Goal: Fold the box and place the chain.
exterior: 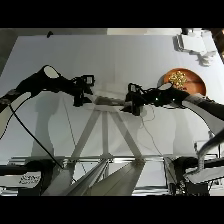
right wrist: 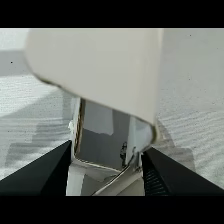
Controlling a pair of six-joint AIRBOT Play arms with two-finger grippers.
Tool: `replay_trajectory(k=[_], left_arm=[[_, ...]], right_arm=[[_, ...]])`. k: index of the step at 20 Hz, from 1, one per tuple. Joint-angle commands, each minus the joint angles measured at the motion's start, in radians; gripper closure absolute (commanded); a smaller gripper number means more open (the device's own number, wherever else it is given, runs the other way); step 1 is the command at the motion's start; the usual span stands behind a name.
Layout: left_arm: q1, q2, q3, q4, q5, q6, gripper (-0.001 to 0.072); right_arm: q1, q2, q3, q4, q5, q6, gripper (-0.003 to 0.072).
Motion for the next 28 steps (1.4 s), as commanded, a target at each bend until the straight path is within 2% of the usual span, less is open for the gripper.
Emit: replay_trajectory(k=[1,4,9,15,16,18,22,24,27,28], left_arm=[[-0.002,-0.012,-0.001,0.045,0.02,0.036,0.0273],[0.003,-0.012,-0.001,0.07,0.035,0.036,0.0274],[0.0,-0.012,-0.001,0.042,-0.066,0.036,0.0274],[0.0,-0.016,-0.002,-0.069,-0.028,0.036,0.0277],[0.0,-0.021,-0.002,-0.069,-0.027,0.036,0.03],[-0.002,-0.031,-0.002,-0.069,-0.037,0.036,0.0446],[-0.013,-0.032,-0.003,-0.07,-0.057,0.036,0.0459],[-0.014,-0.032,-0.003,-0.089,-0.059,0.036,0.0515],[-0.017,-0.032,-0.003,-0.122,-0.061,0.036,0.0519],[-0.017,-0.032,-0.003,-0.122,-0.061,0.036,0.0581]], right_arm=[[0.0,0.0,0.001,0.0,0.0,0.0,0.0323],[0.0,0.0,0.001,0.0,0.0,0.0,0.0323],[0.0,0.0,0.001,0.0,0.0,0.0,0.0323],[0.0,0.0,0.001,0.0,0.0,0.0,0.0323],[0.0,0.0,0.001,0.0,0.0,0.0,0.0323],[0.0,0.0,0.001,0.0,0.0,0.0,0.0323],[0.0,0.0,0.001,0.0,0.0,0.0,0.0323],[0.0,0.0,0.001,0.0,0.0,0.0,0.0323],[0.0,0.0,0.001,0.0,0.0,0.0,0.0323],[0.0,0.0,0.001,0.0,0.0,0.0,0.0323]])
